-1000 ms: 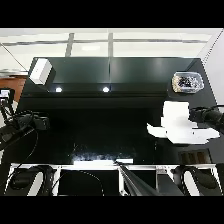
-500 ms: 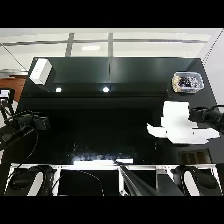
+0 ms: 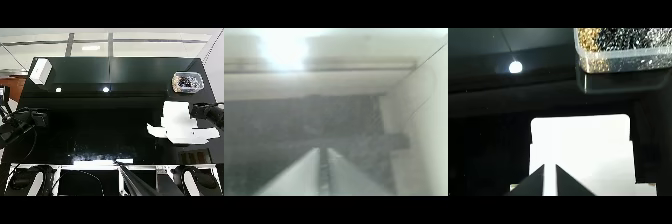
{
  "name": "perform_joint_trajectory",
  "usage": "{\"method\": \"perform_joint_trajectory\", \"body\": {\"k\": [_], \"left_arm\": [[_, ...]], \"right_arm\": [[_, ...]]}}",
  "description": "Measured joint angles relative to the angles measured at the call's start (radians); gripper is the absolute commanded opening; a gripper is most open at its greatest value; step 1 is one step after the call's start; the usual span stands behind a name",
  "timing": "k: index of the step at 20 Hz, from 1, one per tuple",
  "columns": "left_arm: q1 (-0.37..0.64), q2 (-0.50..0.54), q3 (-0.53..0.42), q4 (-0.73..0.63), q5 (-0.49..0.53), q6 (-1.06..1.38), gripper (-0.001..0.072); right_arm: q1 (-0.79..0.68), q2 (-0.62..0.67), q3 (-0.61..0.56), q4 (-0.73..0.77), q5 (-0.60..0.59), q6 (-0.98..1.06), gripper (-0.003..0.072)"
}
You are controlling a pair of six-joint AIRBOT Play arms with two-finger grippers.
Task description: Fold the box and place the chain.
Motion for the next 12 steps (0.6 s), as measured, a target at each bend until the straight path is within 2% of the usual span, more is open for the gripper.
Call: {"method": "perform_joint_trajectory", "body": {"k": [4,7,10,12], "left_arm": [[0.0,-0.066,-0.001,-0.113,0.016,-0.007,0.0704],[0.0,-0.119,-0.001,-0.174,-0.009,-0.007,0.0704],[0.0,-0.149,-0.001,-0.203,-0.045,-0.003,0.0703],[0.0,-0.157,-0.001,-0.213,-0.061,-0.002,0.0703]], "right_arm": [[-0.001,-0.04,0.0,-0.022,-0.017,0.007,0.0699],[-0.05,-0.115,0.004,-0.149,-0.048,0.13,0.0698],[-0.203,-0.222,0.052,-0.246,-0.088,0.252,0.0698],[-0.343,-0.318,0.118,-0.251,-0.105,0.293,0.0699]]}}
